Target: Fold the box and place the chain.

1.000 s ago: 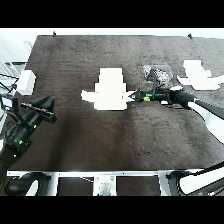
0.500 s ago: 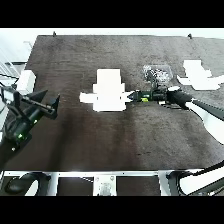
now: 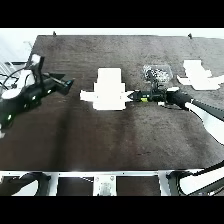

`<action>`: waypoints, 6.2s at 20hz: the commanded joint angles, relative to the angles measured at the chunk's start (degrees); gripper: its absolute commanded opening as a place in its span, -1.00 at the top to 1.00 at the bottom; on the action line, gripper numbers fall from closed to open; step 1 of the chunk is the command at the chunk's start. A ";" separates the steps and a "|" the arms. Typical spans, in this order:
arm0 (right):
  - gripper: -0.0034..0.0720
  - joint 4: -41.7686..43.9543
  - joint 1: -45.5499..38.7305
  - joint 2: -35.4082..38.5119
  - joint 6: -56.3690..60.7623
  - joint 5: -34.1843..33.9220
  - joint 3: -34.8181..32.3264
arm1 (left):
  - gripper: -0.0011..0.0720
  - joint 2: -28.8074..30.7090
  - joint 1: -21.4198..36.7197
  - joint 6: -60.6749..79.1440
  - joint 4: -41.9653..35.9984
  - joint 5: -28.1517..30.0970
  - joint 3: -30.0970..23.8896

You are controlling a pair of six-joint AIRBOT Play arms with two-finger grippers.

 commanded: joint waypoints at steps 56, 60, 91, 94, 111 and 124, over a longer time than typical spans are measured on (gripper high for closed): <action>0.87 -1.29 1.55 0.00 -8.26 -3.34 -0.72 | 0.92 -58.58 -5.84 -36.24 19.02 -43.95 65.05; 0.24 -0.68 0.70 0.02 -8.28 -3.32 -0.66 | 0.93 -58.55 -5.84 -28.98 18.99 -45.97 65.05; 0.06 2.73 -10.38 7.65 -8.24 1.27 -0.72 | 0.93 -48.04 -5.84 34.01 1.81 -31.30 34.23; 0.07 2.75 -10.36 7.65 -8.26 1.44 -0.72 | 0.93 -48.81 -5.84 34.07 1.86 -32.26 35.17; -0.81 -0.63 -9.01 18.40 -40.17 2.12 -6.71 | 0.93 -48.74 -5.81 35.12 1.81 -32.26 35.17; -0.91 -20.48 7.78 15.08 -47.28 -5.11 -8.02 | 0.92 -48.74 -5.84 35.10 1.29 -32.37 35.17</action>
